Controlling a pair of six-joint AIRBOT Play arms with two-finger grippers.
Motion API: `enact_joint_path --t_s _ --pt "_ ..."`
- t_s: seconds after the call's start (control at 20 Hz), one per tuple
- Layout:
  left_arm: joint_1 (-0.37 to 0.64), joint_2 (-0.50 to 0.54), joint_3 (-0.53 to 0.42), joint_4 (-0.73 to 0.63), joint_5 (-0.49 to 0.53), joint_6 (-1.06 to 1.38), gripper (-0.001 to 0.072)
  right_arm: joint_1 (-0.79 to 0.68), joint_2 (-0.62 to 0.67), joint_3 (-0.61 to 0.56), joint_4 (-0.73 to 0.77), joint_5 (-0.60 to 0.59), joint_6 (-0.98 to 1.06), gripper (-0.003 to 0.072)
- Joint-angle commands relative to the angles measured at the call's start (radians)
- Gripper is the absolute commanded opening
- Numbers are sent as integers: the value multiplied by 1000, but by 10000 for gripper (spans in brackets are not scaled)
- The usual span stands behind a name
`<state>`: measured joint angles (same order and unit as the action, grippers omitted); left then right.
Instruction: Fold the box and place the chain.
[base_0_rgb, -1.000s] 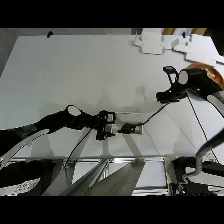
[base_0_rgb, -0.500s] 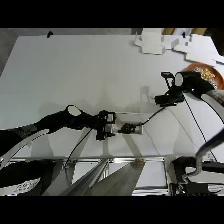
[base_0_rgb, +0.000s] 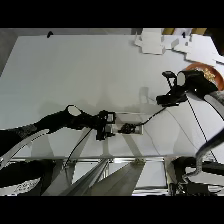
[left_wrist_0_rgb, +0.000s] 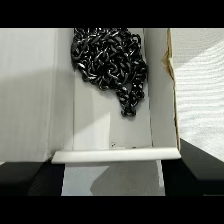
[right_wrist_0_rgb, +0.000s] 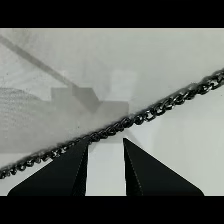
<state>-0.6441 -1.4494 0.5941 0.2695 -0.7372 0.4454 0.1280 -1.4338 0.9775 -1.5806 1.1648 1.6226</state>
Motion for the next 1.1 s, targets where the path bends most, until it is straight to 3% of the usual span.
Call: enact_joint_path --t_s 0.0,0.5,0.75,0.8,0.9,1.05 --pt "0 0 0 0 0 0 207 -1 14 0 -19 2 -1 220" --pt "0 0 0 0 0 0 207 -41 -13 -5 -11 -43 0 221" --pt "0 0 0 0 0 0 207 -41 -31 -63 -11 -71 0 219" --pt "0 1 0 0 0 0 207 -41 -31 -72 -11 -74 0 180" --pt "0 1 0 0 0 0 207 -41 -18 -74 -12 -71 -6 17" --pt "0 0 0 0 0 0 207 -41 74 -74 -13 -69 -29 17"
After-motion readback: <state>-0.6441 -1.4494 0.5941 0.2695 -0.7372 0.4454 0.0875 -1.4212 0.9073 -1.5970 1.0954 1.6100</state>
